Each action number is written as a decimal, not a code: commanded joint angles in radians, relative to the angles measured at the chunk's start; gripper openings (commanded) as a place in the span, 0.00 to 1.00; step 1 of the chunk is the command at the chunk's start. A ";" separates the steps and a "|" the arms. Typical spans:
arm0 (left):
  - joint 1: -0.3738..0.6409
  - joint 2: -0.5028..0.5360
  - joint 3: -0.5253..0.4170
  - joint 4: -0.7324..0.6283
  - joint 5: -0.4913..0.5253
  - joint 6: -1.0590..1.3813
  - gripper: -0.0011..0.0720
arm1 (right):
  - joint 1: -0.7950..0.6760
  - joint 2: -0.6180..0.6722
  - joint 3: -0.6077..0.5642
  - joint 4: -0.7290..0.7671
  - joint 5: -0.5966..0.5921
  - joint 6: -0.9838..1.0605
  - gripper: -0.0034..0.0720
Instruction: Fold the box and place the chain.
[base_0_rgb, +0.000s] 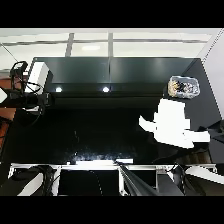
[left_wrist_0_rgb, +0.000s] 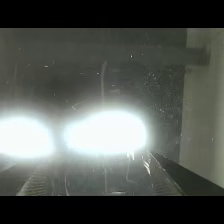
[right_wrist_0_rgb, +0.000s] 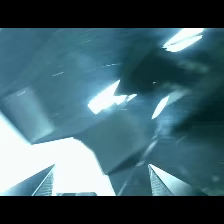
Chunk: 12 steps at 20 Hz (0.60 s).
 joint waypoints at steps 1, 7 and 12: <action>-0.001 0.000 0.000 0.000 0.051 0.000 1.00 | 0.040 -0.044 0.000 0.022 0.069 -0.024 1.00; -0.001 0.000 0.000 0.003 0.066 0.000 1.00 | 0.094 -0.048 0.000 -0.031 0.108 -0.021 1.00; -0.001 0.000 0.000 0.003 0.058 0.000 1.00 | 0.095 -0.048 -0.001 -0.014 0.107 -0.059 0.44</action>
